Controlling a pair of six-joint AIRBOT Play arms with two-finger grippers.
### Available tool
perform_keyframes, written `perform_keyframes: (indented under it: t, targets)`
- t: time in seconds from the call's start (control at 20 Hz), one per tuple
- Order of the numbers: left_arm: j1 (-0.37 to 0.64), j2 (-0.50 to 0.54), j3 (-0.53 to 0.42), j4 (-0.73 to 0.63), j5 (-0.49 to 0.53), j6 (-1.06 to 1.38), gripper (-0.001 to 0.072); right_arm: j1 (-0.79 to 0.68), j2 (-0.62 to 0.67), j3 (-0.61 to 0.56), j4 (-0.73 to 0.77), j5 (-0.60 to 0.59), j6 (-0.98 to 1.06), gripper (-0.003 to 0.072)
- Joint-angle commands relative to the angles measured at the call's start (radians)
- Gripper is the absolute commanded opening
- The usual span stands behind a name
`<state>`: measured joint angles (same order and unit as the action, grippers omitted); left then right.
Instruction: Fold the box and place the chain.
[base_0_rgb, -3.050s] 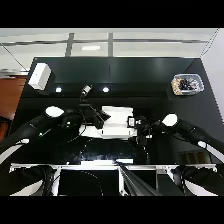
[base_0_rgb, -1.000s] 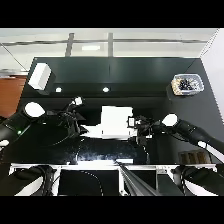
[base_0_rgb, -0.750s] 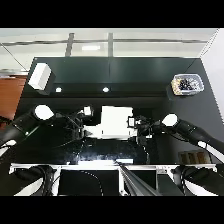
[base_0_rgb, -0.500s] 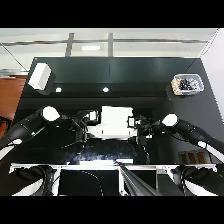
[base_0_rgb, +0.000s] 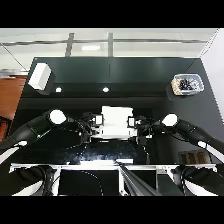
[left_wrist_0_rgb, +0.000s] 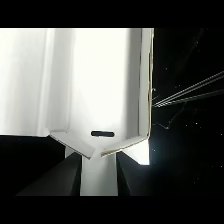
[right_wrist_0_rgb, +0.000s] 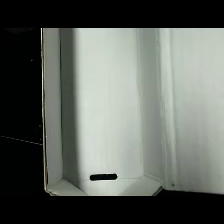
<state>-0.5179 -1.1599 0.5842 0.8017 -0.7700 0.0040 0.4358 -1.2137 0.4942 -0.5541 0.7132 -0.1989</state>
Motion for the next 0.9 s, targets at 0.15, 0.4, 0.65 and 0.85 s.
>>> perform_keyframes:
  t: [0.15, 0.4, 0.65, 0.85]
  targets:
    - [-0.006, -0.004, 0.001, -0.118, 0.011, 0.0, 0.0252, 0.0, -0.001, 0.0, 0.0, 0.0, 0.0, 0.0323]
    - [-0.013, -0.055, 0.001, -0.277, 0.027, 0.0, 0.0253, 0.0, -0.001, 0.0, 0.0, -0.001, 0.0, 0.0323]
    - [-0.013, -0.086, 0.001, -0.309, 0.01, 0.039, 0.0251, 0.0, -0.001, 0.0, 0.0, -0.001, 0.001, 0.0323]
    - [-0.013, -0.086, 0.001, -0.279, 0.01, 0.046, 0.0437, 0.0, -0.001, 0.0, 0.0, -0.001, 0.0, 0.0323]
